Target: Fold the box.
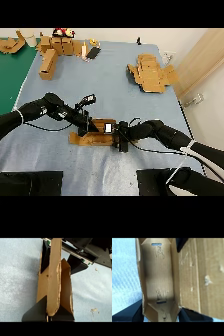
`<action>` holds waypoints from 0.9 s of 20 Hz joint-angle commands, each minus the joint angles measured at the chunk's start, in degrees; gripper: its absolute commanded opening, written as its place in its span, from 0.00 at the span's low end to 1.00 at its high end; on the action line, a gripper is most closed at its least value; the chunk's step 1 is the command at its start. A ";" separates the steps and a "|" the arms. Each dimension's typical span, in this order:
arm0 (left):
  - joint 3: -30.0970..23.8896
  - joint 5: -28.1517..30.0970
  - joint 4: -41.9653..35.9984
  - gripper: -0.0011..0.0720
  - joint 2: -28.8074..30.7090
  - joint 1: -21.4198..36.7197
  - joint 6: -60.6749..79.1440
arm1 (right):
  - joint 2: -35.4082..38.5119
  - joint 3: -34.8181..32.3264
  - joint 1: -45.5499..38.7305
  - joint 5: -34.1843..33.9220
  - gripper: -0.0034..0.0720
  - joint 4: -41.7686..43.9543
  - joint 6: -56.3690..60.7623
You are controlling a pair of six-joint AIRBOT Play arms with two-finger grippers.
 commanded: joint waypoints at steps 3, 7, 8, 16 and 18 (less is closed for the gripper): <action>0.02 -0.02 -4.31 0.03 -0.04 0.00 0.00 | -0.02 0.02 0.02 -0.04 0.70 0.02 0.02; 0.02 -0.07 -4.28 0.03 -0.04 0.00 0.00 | -0.02 0.02 0.02 -0.02 0.70 0.04 0.02; 0.02 0.00 -4.28 0.03 -0.04 0.00 0.00 | -0.02 0.02 0.02 -0.02 0.70 0.04 0.02; 0.04 2.08 -2.08 0.73 0.26 1.03 -7.43 | -0.02 0.02 0.02 -0.02 0.70 0.04 0.02; 0.50 1.73 1.31 0.73 1.31 3.04 -10.21 | -0.02 0.02 0.02 -0.02 0.70 0.02 0.02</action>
